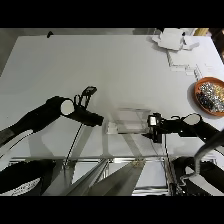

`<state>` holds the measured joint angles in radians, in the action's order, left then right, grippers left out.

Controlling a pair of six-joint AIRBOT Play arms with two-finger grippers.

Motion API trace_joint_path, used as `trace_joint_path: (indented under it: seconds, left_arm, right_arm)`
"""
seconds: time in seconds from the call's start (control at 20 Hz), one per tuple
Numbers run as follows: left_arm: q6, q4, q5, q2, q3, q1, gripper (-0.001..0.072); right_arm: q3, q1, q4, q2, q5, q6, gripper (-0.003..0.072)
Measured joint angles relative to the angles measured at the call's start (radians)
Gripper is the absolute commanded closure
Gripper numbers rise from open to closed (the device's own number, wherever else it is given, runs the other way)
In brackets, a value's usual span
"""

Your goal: Fold the box and place the chain.

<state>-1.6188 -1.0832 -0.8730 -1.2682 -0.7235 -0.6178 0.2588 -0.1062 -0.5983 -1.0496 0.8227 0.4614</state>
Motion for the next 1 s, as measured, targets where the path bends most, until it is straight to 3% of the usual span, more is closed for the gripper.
trace_joint_path:
  seconds: [0.3, 0.85, 1.0]
  left_arm:
    - [0.019, 0.118, 0.032, -0.085, 0.004, -0.005, 0.0703]
    - [0.086, 0.271, 0.031, -0.082, -0.013, -0.076, 0.0697]
    - [0.087, 0.283, 0.035, -0.053, -0.026, -0.087, 0.0552]
  right_arm:
    - [0.0, 0.0, 0.0, 0.0, 0.0, 0.0, 0.0232]
    - [0.0, 0.0, 0.0, 0.0, 0.0, 0.0, 0.0232]
    - [0.0, 0.0, 0.0, 0.0, 0.0, 0.0, 0.0232]
